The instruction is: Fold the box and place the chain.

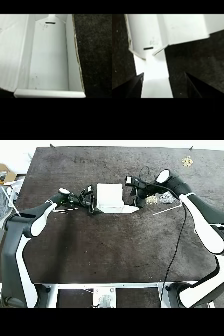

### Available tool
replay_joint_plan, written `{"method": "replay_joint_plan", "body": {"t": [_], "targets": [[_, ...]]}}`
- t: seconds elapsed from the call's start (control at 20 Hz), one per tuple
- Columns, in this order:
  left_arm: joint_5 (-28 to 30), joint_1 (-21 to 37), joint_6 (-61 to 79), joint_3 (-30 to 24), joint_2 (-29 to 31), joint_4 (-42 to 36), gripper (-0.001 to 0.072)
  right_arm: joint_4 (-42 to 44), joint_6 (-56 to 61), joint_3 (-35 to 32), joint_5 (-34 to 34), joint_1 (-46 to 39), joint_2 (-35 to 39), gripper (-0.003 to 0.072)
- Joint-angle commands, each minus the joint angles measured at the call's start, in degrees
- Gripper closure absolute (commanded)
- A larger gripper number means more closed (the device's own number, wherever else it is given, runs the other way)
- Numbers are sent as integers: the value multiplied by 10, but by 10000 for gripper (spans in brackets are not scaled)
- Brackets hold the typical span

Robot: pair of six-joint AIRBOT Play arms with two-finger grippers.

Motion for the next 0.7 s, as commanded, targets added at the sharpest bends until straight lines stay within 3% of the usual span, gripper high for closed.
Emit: {"method": "replay_joint_plan", "body": {"t": [0.0,0.15,0.2,0.3,0.4,0.5,0.6,0.65], "targets": [[0,0,0,0,0,0,251,12,-26,-6,-2,3,-28,133],[0,0,0,0,0,0,251,53,-43,-6,-12,4,-35,144],[0,0,0,0,0,0,251,60,-45,-6,-11,4,-38,251],[0,0,0,0,0,0,250,87,-51,-6,-11,4,-47,253],[0,0,0,0,0,0,251,124,-63,-6,-11,4,-54,372],[0,0,0,0,0,0,251,158,-64,-6,1,4,-61,374],[0,0,0,0,0,0,251,164,-66,-6,4,4,-66,530],[0,0,0,0,0,0,251,173,-66,-6,4,4,-67,529]]}}
